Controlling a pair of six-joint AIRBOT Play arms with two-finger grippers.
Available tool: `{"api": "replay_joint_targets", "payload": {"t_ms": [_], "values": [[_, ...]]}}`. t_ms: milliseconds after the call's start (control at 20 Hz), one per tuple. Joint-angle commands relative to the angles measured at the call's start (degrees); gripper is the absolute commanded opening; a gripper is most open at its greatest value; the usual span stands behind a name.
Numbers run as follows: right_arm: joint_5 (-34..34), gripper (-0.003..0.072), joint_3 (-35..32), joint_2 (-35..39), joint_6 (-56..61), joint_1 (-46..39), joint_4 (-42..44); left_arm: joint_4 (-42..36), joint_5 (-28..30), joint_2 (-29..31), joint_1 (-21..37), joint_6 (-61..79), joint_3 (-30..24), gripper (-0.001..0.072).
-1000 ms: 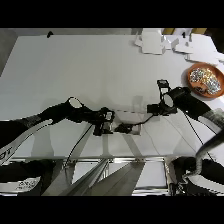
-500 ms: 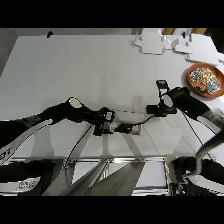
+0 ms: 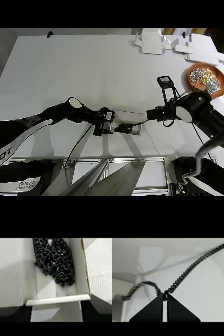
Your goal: Fold the box and place the chain.
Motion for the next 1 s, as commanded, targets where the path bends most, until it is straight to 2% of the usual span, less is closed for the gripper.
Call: {"api": "replay_joint_targets", "payload": {"t_ms": [0,200,400,650,800,950], "values": [[1.79,0.0021,0.07,5.05,4.94,7.56,0.07,0.00,0.02,-0.04,-0.02,0.02,0.02,0.0210],[1.68,0.0021,0.09,5.31,9.33,14.80,-0.09,0.02,0.02,-0.04,-0.02,0.02,0.02,0.0210],[-0.37,0.0021,0.11,5.31,12.13,18.38,-0.11,0.02,0.02,-0.04,-0.02,0.02,0.02,0.0210],[-10.10,0.0021,0.13,5.31,12.09,18.88,4.13,0.00,0.02,-0.04,-0.02,0.04,0.02,0.0210],[-13.62,0.0021,0.11,5.31,12.11,18.88,5.09,0.00,0.02,-0.04,-0.02,0.02,0.02,0.0210],[-19.45,0.0021,0.11,5.29,11.41,18.88,9.84,0.00,0.02,-0.04,-0.02,0.04,0.02,0.0210]]}}
